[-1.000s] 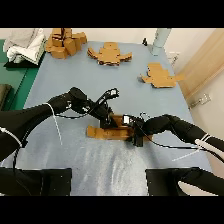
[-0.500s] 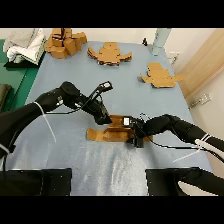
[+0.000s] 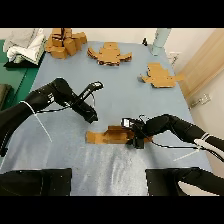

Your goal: Fold the box.

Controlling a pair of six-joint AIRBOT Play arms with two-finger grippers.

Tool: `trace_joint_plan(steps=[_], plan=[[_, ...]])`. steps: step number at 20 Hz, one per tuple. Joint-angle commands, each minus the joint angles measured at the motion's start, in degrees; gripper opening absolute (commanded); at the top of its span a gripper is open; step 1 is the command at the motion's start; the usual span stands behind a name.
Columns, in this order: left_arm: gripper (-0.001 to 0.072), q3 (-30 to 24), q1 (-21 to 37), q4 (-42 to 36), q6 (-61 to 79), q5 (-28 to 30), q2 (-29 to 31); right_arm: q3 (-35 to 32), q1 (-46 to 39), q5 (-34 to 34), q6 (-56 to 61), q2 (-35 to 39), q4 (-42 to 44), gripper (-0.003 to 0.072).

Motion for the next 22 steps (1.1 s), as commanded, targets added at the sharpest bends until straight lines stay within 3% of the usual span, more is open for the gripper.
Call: trace_joint_plan(steps=[1,3,7,9,12,17,22], plan=[[0.0009,-1.1,0.2,1.3,-8.0,-6.0,0.1,0.0,0.1,-0.2,-0.1,-0.6,-0.2,0.0462],[0.0008,-4.8,0.2,-3.2,-10.7,-8.4,0.2,0.0,0.1,-0.2,-0.1,-0.6,-0.1,0.0463],[0.0009,-16.5,-0.9,-29.7,-8.5,-4.7,1.6,0.0,0.1,-0.2,-0.1,-0.6,-0.1,0.0462],[0.0009,-18.8,-3.0,-39.3,-8.5,-4.1,1.6,0.0,0.1,-0.2,-0.1,-0.6,-0.2,0.0462],[0.0009,-18.5,-6.3,-48.7,-6.7,3.8,1.6,0.0,0.1,-0.2,-0.1,-0.6,-0.2,0.0462],[0.0009,-16.2,-7.0,-50.6,-5.1,18.9,1.5,0.0,0.1,-1.5,-0.1,-0.6,-0.2,0.0463],[0.0009,-14.6,-7.0,-38.6,-15.3,21.2,-0.8,0.0,0.1,-1.4,-0.1,-0.6,-0.2,0.0463]])
